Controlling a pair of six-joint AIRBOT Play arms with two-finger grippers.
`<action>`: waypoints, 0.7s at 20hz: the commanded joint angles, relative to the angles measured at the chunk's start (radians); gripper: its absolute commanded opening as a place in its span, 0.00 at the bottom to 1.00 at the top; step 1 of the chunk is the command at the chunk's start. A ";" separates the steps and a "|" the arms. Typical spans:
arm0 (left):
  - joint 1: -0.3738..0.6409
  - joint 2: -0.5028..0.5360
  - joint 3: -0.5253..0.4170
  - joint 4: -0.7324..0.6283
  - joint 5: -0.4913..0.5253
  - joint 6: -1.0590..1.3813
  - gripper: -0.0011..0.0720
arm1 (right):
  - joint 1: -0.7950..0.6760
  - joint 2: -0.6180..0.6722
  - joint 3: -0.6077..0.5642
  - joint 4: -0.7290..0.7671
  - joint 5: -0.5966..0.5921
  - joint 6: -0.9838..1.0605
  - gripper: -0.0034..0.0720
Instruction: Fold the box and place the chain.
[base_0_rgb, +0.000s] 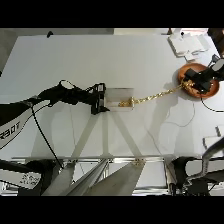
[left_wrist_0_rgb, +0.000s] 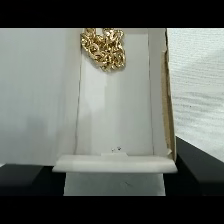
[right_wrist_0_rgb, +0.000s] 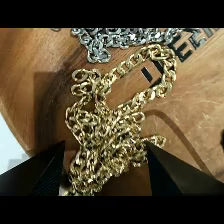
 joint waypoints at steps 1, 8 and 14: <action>0.000 0.000 0.001 0.000 0.000 0.000 0.25 | 0.000 -0.051 0.024 0.021 -0.027 0.028 0.76; 0.000 0.000 0.001 0.000 0.000 0.000 0.25 | -0.001 -0.063 0.026 0.082 0.035 -0.018 0.06; 0.000 0.000 0.001 0.000 0.000 0.000 0.25 | 0.000 0.043 0.029 0.152 0.031 -0.193 0.05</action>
